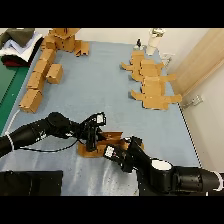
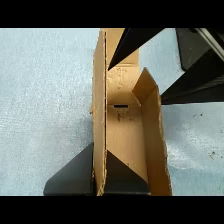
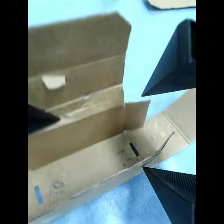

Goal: Fold the box.

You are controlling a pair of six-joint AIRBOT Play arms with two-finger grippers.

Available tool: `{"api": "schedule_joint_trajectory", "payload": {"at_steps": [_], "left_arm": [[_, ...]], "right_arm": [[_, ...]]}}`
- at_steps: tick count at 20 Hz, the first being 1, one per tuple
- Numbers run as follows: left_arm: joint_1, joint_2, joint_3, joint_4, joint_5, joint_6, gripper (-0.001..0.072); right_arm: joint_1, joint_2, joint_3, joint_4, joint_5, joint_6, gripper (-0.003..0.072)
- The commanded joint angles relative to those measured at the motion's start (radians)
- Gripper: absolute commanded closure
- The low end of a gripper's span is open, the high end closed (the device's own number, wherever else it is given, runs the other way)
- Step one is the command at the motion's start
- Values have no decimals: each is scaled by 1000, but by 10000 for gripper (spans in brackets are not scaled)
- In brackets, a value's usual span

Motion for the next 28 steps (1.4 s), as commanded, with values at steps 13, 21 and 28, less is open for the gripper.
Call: {"api": "schedule_joint_trajectory", "payload": {"at_steps": [13,21,28], "left_arm": [[-1,-1,0,0,0,0,697],[-1,-1,0,0,0,0,697],[-1,-1,0,0,0,0,697]], "right_arm": [[-595,35,-24,913,276,-1245,-34],[-797,-3,-26,1126,246,-1551,-34],[-797,-95,-40,1234,241,-1634,-34]]}}
